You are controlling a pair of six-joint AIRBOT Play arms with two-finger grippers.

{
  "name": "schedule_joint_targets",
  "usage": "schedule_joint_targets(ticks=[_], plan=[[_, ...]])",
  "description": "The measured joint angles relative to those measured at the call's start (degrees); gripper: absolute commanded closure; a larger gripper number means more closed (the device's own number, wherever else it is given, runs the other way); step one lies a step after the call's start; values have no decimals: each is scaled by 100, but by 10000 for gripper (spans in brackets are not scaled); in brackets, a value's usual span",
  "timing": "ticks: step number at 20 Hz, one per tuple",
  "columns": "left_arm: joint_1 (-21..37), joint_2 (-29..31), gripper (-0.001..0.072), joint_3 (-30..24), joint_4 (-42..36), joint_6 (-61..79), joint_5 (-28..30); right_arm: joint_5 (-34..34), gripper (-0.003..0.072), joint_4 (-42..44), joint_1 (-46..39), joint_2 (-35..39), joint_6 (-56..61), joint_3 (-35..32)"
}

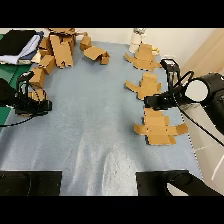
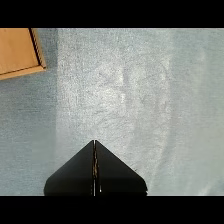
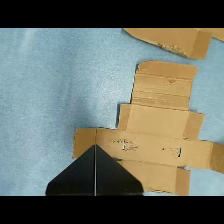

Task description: Fold the box.

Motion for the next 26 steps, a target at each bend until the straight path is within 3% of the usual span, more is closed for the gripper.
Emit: schedule_joint_targets(ticks=[14, 20, 26], plan=[[0, 0, 697, 0, 0, -2, 2, -63, 684, -42, 0, -2, -149, 0], [-17, 0, 697, 0, -31, -13, 695, -1746, 684, -1106, -9, -9, -2761, 0], [-17, -2, 697, 0, -35, -35, 1248, -2159, 683, -1014, -9, -11, -3508, 0]])
